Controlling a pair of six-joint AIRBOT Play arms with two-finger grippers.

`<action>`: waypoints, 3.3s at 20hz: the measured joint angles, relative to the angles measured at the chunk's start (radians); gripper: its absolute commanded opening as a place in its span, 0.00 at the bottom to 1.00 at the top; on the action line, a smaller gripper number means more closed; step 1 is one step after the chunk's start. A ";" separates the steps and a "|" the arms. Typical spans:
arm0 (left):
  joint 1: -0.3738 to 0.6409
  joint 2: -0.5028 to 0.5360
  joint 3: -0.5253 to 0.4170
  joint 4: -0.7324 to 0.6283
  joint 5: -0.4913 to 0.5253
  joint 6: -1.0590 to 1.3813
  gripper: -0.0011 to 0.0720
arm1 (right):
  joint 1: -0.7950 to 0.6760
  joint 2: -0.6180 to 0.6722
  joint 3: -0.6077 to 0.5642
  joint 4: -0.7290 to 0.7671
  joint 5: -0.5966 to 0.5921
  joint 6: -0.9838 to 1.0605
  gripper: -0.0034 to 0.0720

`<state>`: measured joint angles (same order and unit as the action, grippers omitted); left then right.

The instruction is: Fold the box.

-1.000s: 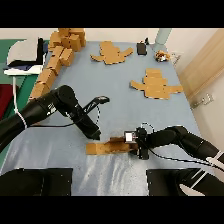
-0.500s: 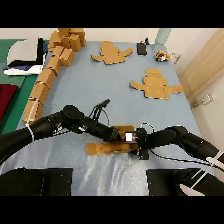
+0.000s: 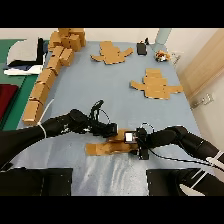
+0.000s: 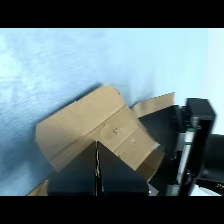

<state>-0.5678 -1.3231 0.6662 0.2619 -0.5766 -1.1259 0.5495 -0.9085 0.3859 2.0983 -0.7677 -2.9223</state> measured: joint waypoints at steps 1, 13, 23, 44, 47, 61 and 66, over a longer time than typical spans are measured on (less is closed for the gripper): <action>-0.001 -0.008 0.000 0.006 -0.005 -0.009 0.03 | 0.000 0.000 0.000 0.000 -0.002 0.000 0.72; 0.127 0.138 0.071 0.031 -0.231 0.134 0.03 | 0.000 0.000 0.000 0.000 0.000 0.000 0.72; 0.202 0.498 -0.087 0.230 -0.412 0.373 0.03 | 0.000 0.000 0.000 0.000 0.000 0.000 0.72; 0.021 0.409 -0.336 0.137 -0.039 1.181 0.96 | 0.000 0.000 0.000 -0.001 0.000 0.000 0.72; -0.025 0.376 -0.330 0.135 0.008 1.186 0.82 | 0.000 0.000 0.000 0.000 0.000 0.000 0.72; -0.050 0.351 -0.296 0.204 0.031 1.081 0.82 | 0.000 0.000 0.000 0.000 0.000 0.000 0.72; -0.050 0.351 -0.296 0.206 0.027 1.079 0.19 | 0.000 0.000 0.000 0.000 0.000 0.000 0.72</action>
<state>-0.6174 -0.9726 0.3706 0.4675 -0.5495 -0.0471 0.5495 -0.9085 0.3859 2.0979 -0.7673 -2.9223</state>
